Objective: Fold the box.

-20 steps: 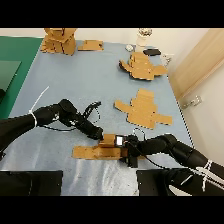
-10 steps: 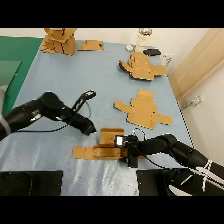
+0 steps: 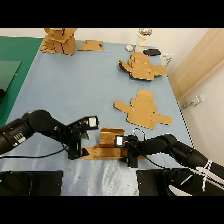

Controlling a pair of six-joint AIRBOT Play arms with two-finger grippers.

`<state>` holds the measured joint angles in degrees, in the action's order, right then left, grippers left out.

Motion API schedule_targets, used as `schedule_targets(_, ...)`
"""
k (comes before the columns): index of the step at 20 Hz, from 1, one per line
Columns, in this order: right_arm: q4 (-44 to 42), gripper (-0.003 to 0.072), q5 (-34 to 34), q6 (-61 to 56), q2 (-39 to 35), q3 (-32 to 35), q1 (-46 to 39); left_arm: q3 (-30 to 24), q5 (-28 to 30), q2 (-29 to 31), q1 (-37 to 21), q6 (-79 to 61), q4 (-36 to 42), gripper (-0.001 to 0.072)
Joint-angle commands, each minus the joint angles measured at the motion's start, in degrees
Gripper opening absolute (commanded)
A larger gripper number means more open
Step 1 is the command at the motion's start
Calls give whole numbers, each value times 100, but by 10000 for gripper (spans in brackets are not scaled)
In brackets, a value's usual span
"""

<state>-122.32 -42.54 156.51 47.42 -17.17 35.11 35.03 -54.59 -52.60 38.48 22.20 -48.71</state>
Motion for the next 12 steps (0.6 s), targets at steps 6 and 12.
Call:
schedule_targets(6,0,590,2,0,2,-2,2,-201,745,-688,549,-380,101,720)
schedule_targets(12,0,589,2,0,2,-2,2,-201,820,-909,590,-686,758,717)
